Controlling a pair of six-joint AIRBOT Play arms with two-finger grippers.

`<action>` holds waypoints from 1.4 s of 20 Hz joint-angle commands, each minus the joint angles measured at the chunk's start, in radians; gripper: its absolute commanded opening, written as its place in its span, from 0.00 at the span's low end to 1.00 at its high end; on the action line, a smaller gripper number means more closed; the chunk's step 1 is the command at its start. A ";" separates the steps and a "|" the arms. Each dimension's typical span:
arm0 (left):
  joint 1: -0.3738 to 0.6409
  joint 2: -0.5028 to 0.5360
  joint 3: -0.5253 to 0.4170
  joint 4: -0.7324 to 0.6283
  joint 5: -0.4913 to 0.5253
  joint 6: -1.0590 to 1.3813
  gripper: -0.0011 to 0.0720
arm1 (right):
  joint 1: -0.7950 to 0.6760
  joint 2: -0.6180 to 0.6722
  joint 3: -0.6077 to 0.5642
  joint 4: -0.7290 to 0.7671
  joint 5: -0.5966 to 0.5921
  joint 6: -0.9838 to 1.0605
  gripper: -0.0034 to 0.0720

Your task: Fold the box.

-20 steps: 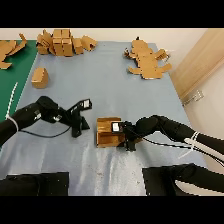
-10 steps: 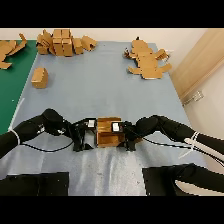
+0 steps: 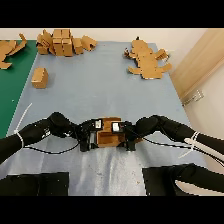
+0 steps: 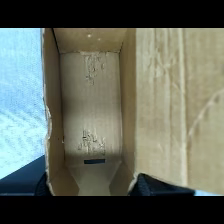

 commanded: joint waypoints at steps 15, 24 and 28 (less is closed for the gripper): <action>-0.061 -0.039 0.000 -0.001 0.069 -0.040 1.00 | 0.000 0.001 0.000 0.000 0.000 0.000 0.73; -0.061 -0.045 0.000 0.002 0.069 -0.040 0.85 | 0.000 0.001 0.000 0.000 0.000 0.000 0.73; -0.060 -0.045 0.000 0.002 0.069 -0.040 0.85 | 0.000 0.001 0.000 0.000 0.000 0.000 0.73</action>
